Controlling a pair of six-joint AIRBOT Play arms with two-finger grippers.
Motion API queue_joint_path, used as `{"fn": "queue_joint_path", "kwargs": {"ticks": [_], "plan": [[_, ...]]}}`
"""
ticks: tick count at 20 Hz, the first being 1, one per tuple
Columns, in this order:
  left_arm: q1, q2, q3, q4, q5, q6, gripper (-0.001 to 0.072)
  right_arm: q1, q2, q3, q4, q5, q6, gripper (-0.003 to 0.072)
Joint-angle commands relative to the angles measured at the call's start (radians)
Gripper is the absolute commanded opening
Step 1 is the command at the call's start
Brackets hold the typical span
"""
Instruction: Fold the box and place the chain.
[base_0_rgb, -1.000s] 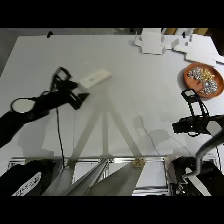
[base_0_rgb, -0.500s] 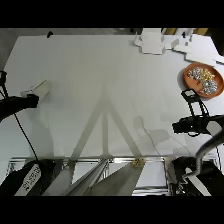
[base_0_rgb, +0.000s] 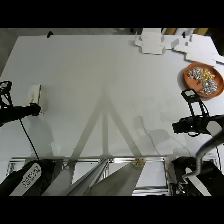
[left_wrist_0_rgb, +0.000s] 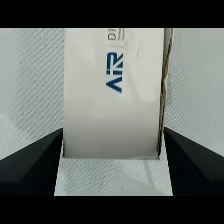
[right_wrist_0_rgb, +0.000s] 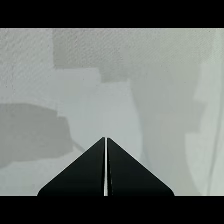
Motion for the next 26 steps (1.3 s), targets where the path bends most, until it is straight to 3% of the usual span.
{"fn": "queue_joint_path", "kwargs": {"ticks": [1, 6, 9, 15, 26], "plan": [[0.001, 0.038, 0.000, 0.040, -0.044, -0.005, 0.0697, -0.001, 0.000, 0.001, 0.000, 0.000, 0.000, 0.0021], [0.000, 0.230, 0.000, 0.000, -0.098, -0.004, 0.0695, -0.001, 0.000, 0.001, 0.000, 0.000, 0.000, 0.0021], [-0.078, 0.300, 0.000, 0.001, -0.193, 0.003, 0.0695, -0.001, 0.000, 0.000, 0.000, 0.000, 0.000, 0.0021], [-0.274, 0.316, -0.001, 0.089, -0.324, 0.002, 0.0695, -0.001, 0.000, 0.000, 0.000, 0.000, 0.000, 0.0021], [-0.429, 0.315, -0.001, 0.088, -0.293, 0.002, 0.0694, -0.001, 0.000, 0.001, 0.000, 0.000, 0.000, 0.0021]]}}
